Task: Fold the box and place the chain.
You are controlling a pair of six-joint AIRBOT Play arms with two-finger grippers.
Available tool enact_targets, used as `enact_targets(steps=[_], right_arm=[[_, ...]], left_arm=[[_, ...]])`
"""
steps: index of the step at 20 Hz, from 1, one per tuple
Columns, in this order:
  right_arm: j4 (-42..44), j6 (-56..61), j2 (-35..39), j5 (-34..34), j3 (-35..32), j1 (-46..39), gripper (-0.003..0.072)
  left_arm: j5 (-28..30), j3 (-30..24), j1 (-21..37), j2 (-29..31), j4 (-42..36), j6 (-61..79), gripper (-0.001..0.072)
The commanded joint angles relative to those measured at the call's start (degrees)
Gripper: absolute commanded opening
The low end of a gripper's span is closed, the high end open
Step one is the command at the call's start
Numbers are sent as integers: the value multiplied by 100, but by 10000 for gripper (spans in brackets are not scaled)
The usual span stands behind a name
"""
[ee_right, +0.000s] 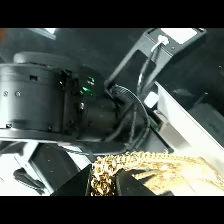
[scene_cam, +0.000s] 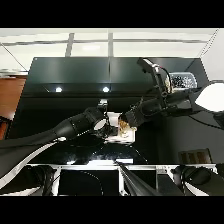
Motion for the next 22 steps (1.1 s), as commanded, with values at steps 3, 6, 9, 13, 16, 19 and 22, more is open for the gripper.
enact_targets(steps=[3, 6, 9, 13, 16, 19, 22], right_arm=[[-789, 411, -9, 273, -234, -17, 14], [-743, 487, -11, 76, -789, -15, 14], [-568, 490, -28, -216, -1261, 26, 14], [-385, 490, -57, -822, -1523, 103, 14], [-457, 485, -120, -758, -1532, 125, 252], [-953, 487, 22, -256, -1381, -407, 533], [-1425, 485, 584, 103, -1180, -1423, 532]], left_arm=[[13, -2, -2, -4, 4, 2, 28], [15, 0, -2, -4, 11, 2, 28], [7, 0, -2, -4, 9, 2, 28], [24, 0, -2, -4, -11, 2, 28], [20, 0, 0, -7, -107, 0, 28], [44, 2, 22, -4, -168, -22, 27], [35, 2, 22, -4, -157, -37, 27]])
